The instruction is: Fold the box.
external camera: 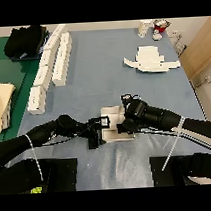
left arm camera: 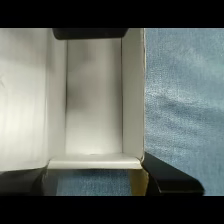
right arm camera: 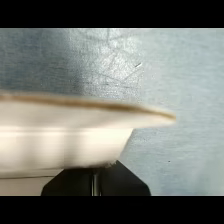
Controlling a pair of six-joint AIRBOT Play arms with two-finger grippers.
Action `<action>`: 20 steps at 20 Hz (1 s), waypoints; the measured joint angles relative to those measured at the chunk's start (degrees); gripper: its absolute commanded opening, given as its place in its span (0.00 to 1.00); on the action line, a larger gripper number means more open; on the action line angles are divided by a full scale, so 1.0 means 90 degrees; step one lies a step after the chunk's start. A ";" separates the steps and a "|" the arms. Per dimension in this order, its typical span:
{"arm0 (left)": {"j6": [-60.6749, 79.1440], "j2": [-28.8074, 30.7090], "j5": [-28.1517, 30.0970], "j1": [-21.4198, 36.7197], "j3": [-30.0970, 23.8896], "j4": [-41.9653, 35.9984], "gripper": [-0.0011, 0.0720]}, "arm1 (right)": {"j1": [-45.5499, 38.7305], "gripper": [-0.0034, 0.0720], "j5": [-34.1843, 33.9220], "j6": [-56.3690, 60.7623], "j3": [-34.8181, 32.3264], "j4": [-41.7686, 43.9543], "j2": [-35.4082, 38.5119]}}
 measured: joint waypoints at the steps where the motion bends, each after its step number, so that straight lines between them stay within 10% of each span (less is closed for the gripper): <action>1: 0.0000 0.0000 0.0000 0.0000 0.0000 0.0000 0.56 | 0.0010 0.05 0.0000 0.0017 0.0000 0.0010 -0.0005; 4: 0.0005 0.0002 -0.0002 0.0000 0.0000 0.0007 0.56 | 0.0041 0.05 0.0002 0.0032 0.0000 0.0053 -0.0010; 7: 0.0029 0.0002 -0.0007 0.0000 0.0000 0.0015 0.56 | 0.0102 0.54 0.0080 0.0015 0.0002 0.0194 0.0012; 14: 0.0000 0.0000 0.0005 0.0000 0.0000 -0.0007 0.56 | 0.0138 0.66 -0.0413 0.0124 0.0027 0.0005 0.0452; 17: 0.0000 0.0000 0.0005 0.0000 0.0000 -0.0007 0.56 | 0.0138 0.65 -0.0731 0.0143 0.0129 -0.0282 0.0906; 20: 0.0000 0.0000 0.0005 0.0000 0.0000 -0.0005 0.56 | -0.0036 0.19 -0.1049 0.0214 0.0189 -0.0639 0.1426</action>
